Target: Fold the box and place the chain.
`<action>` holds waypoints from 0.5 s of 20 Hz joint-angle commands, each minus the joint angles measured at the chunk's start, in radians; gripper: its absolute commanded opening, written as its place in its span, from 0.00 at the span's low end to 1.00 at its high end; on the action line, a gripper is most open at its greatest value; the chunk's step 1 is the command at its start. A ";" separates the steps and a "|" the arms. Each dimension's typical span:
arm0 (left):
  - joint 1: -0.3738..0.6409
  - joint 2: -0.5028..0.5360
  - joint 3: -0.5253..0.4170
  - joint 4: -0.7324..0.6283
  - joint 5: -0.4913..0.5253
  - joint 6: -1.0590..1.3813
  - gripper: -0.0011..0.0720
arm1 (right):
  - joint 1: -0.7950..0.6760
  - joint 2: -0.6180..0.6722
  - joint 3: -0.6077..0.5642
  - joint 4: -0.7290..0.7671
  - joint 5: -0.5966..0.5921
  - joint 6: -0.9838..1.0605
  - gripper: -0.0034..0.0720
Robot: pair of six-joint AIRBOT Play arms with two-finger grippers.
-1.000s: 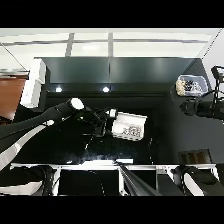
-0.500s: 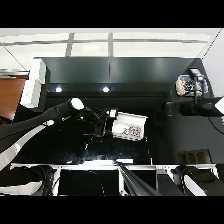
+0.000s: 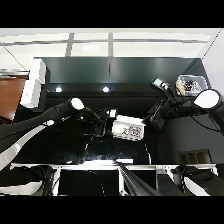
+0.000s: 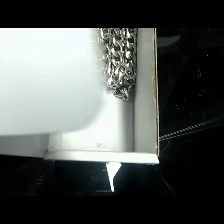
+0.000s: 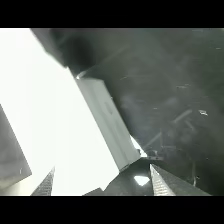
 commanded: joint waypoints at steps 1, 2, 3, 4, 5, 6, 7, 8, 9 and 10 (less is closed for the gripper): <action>0.000 -0.001 0.000 0.000 0.000 0.000 0.46 | 0.038 -0.005 0.000 0.021 0.069 -0.177 0.95; 0.000 -0.001 0.000 0.000 0.000 0.000 0.46 | 0.057 -0.005 -0.003 0.020 0.060 -0.198 0.95; 0.000 -0.001 0.000 0.000 0.000 0.000 0.46 | 0.079 -0.006 -0.009 0.019 0.043 -0.212 0.95; 0.000 -0.001 0.000 0.000 0.000 0.000 0.46 | 0.098 -0.006 -0.021 0.018 0.019 -0.217 0.95; 0.000 -0.001 0.000 0.000 0.000 0.000 0.46 | 0.111 -0.006 -0.037 0.017 -0.005 -0.218 0.95; 0.000 -0.001 0.000 0.000 0.000 0.000 0.46 | 0.118 -0.006 -0.055 0.013 -0.027 -0.220 0.95; 0.000 -0.001 0.000 0.000 0.000 0.000 0.46 | 0.121 -0.006 -0.076 0.008 -0.047 -0.220 0.95; 0.000 -0.001 0.000 0.000 0.000 0.000 0.46 | 0.121 -0.006 -0.091 0.004 -0.058 -0.220 0.95; 0.000 -0.001 0.000 0.000 0.000 0.000 0.46 | 0.121 -0.006 -0.098 0.002 -0.061 -0.220 0.95; 0.000 -0.001 0.000 0.000 0.000 0.000 0.46 | 0.122 -0.006 -0.098 0.003 -0.062 -0.220 0.95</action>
